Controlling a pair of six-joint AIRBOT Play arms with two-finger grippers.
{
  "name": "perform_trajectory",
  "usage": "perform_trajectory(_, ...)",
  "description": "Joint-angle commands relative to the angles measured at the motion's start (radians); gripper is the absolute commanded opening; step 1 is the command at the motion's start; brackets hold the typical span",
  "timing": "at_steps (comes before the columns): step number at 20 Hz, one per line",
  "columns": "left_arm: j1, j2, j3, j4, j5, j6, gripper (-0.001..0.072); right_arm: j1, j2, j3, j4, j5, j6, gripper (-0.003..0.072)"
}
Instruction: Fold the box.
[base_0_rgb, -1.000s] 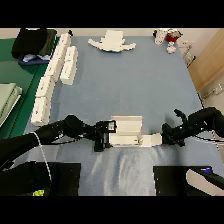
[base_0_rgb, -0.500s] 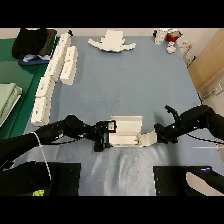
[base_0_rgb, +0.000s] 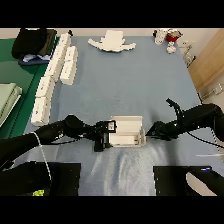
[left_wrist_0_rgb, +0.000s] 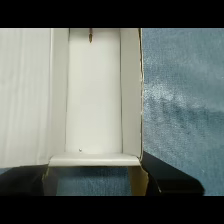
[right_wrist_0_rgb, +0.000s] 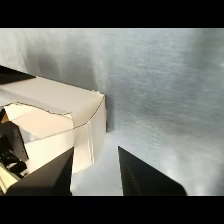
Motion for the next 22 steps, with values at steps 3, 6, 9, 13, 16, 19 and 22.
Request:
perform_trajectory(3,0.0,-0.001,0.0,0.0,0.0,0.0,0.0429,0.183,-0.002,0.002,-0.009,0.13,0.021,0.0445)
perform_trajectory(6,0.0,0.0,0.0,0.0,0.0,0.0,0.0429,0.282,-0.034,0.018,-0.097,0.193,0.123,0.0445)
perform_trajectory(9,0.0,-0.001,0.0,0.0,0.0,0.0,0.0429,0.383,-0.039,0.071,-0.246,0.227,0.272,0.0444)
perform_trajectory(13,0.0,-0.001,0.0,0.0,0.0,0.0,0.0429,0.51,-0.066,0.108,-0.379,0.238,0.461,0.0444)
perform_trajectory(16,0.0,0.0,0.0,0.0,0.0,0.0,0.0429,0.592,-0.13,0.159,-0.457,0.241,0.579,0.0439)
perform_trajectory(19,0.0,-0.001,0.0,0.0,0.0,0.0,0.0429,0.661,-0.204,0.225,-0.54,0.211,0.721,0.0439)
perform_trajectory(22,0.0,0.0,0.0,0.0,0.0,0.0,0.0429,0.731,-0.264,0.288,-0.617,0.179,0.86,0.0439)
